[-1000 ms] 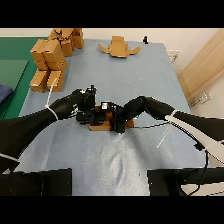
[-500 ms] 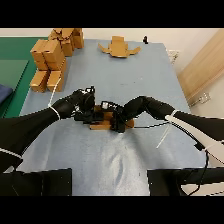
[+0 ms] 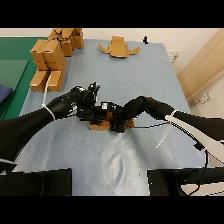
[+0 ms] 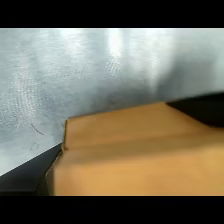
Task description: Fold the box.
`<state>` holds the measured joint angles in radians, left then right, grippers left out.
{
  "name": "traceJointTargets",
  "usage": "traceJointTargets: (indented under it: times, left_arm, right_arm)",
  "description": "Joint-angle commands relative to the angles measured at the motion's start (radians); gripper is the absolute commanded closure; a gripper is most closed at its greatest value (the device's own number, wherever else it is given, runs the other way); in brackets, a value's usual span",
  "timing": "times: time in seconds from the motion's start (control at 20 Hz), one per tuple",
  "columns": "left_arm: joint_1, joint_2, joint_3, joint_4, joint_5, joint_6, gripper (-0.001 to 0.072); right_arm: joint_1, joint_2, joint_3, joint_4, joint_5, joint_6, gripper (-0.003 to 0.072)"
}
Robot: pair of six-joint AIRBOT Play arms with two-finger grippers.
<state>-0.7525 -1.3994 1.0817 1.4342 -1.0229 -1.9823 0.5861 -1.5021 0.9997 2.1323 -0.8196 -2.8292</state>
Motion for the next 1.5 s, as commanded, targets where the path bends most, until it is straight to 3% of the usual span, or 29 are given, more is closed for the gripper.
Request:
traceJointTargets:
  times: [0.0,0.05,0.3,0.4,0.5,0.6,0.65,0.7,0.8,0.9,1.05,1.1,1.15,1.25,1.45]
  left_arm:
    - [0.013,0.062,-0.015,0.007,-0.016,0.080,0.0108]
    - [0.027,0.091,-0.037,0.005,-0.016,0.085,0.0065]
    - [0.136,0.285,-0.164,-0.071,-0.028,0.311,0.0064]
    - [0.199,0.401,-0.219,-0.160,-0.035,0.598,0.0064]
    - [0.273,0.514,-0.296,-0.255,-0.063,1.080,0.0064]
    - [0.381,0.549,-0.380,-0.280,0.000,1.357,0.0068]
    - [0.449,0.515,-0.399,-0.287,-0.025,1.440,0.0116]
    - [0.510,0.458,-0.401,-0.300,-0.071,1.497,0.0216]
    - [0.629,0.301,-0.395,-0.420,-0.168,1.688,0.0254]
    - [0.682,0.175,-0.355,-0.563,-0.193,1.846,0.0216]
    - [0.688,0.097,-0.277,-0.652,-0.172,1.881,0.0213]
    - [0.682,0.095,-0.270,-0.707,-0.188,1.928,0.0164]
    - [0.670,0.095,-0.270,-0.757,-0.195,2.031,0.0017]
    - [0.623,0.094,-0.270,-0.782,-0.180,2.202,0.0017]
    - [0.528,0.053,-0.270,-0.780,-0.115,2.323,0.0017]
  right_arm:
    - [0.000,0.000,-0.001,-0.005,-0.002,0.002,0.0679]
    - [0.000,0.000,-0.001,-0.005,-0.002,0.006,0.0679]
    - [-0.001,0.000,-0.001,-0.005,-0.005,0.006,0.0679]
    - [0.000,0.000,-0.001,-0.005,-0.005,0.006,0.0678]
    - [0.000,0.000,0.000,-0.005,-0.004,0.006,0.0678]
    - [0.000,0.000,0.000,-0.005,-0.004,0.006,0.0679]
    - [0.000,0.000,-0.001,-0.005,-0.005,0.010,0.0679]
    - [0.000,0.000,-0.001,-0.004,-0.005,0.013,0.0679]
    - [0.000,0.000,-0.001,-0.005,-0.005,0.013,0.0679]
    - [0.002,0.000,-0.001,-0.002,-0.005,0.013,0.0678]
    - [0.001,0.000,0.000,0.003,-0.009,0.022,0.0678]
    - [0.002,0.000,0.000,0.004,-0.009,0.021,0.0678]
    - [0.002,0.000,-0.001,0.004,-0.009,0.021,0.0678]
    - [0.002,0.000,-0.001,0.004,-0.006,0.021,0.0679]
    - [0.002,0.000,-0.001,0.004,-0.008,0.022,0.0679]
